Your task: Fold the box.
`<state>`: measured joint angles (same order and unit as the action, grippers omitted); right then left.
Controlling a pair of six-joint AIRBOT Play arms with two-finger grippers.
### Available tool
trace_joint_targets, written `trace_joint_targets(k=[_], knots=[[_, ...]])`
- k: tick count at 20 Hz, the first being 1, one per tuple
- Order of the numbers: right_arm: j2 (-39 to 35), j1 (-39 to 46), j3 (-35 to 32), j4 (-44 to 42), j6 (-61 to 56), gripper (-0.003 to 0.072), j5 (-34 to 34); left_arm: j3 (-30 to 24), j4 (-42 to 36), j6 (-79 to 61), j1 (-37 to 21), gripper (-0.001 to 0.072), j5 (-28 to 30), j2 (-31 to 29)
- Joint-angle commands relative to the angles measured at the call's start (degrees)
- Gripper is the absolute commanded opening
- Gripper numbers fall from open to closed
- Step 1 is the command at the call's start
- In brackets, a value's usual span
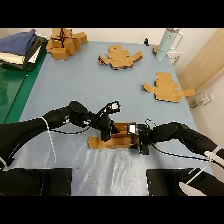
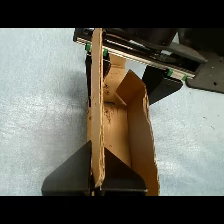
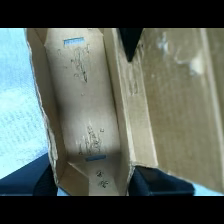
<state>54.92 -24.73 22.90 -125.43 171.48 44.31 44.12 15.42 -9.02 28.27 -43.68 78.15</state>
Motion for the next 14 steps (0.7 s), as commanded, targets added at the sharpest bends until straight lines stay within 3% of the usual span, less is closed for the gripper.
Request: trace_joint_targets(k=[1,14], knots=[[0.00,-0.04,0.02,0.07,-0.02,0.0514,0.20,0.00,0.02,0.00,-0.02,0.0015,0.07,0.02],[0.00,-0.04,0.00,0.17,-0.02,0.0514,1.42,0.07,-2.14,0.00,-0.02,0.0015,0.13,0.02]])
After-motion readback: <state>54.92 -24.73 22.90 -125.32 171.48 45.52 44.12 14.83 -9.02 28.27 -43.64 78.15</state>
